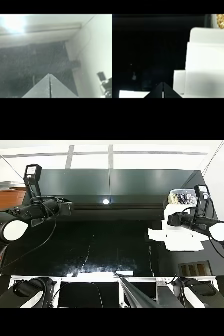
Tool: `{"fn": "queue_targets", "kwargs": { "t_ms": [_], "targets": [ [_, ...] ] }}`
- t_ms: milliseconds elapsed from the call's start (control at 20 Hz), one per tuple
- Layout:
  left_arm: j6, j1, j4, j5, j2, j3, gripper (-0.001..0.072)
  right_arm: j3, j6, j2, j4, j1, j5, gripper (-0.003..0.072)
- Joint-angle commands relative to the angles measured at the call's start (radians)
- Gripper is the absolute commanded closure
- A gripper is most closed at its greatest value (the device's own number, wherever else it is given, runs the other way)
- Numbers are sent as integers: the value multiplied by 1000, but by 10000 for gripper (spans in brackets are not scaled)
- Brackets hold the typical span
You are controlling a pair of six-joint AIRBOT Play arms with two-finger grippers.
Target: Fold the box and place the chain.
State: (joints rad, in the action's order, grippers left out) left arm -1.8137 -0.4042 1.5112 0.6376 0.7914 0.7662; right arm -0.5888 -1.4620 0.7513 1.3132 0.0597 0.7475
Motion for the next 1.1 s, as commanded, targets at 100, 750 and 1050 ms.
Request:
{"fn": "queue_targets", "kwargs": {
  "t_ms": [100,750,1050],
  "targets": [
    [-1,-2,-30,-106,1,0,674,0,-2,0,-26,0,-182,660],
    [7,0,-25,-242,60,0,-3,-65,-33,41,-15,-140,-289,-26],
    [7,0,-32,-93,75,0,-1,-274,-58,303,-13,-820,-68,-25]
  ]
}}
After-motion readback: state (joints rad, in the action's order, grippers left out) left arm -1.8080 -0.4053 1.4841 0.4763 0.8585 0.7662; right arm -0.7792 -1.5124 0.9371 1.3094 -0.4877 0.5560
